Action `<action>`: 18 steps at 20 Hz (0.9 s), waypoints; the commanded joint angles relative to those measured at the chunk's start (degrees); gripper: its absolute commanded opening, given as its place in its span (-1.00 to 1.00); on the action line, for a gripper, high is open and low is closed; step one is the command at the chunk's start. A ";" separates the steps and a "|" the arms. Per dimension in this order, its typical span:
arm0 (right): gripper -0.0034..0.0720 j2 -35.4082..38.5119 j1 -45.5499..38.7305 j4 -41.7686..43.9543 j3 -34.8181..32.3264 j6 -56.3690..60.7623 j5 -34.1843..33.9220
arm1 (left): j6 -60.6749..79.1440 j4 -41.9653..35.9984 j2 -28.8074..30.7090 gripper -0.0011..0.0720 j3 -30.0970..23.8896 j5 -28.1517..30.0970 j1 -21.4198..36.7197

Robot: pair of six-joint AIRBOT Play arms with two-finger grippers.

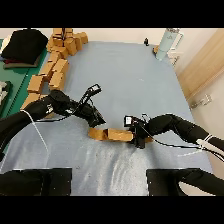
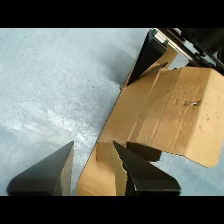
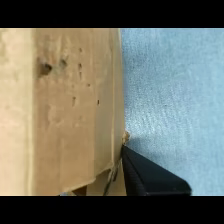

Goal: Fold the box.

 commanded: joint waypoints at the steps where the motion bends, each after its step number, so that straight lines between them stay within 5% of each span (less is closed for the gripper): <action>1: 0.38 0.07 0.07 -0.39 0.07 0.00 0.00 | -1.66 0.02 0.04 0.05 0.04 -0.13 1.64; 18: 0.38 -1.25 4.35 -5.66 1.25 0.00 1.53 | -4.68 0.07 0.04 -0.06 0.04 -1.44 2.84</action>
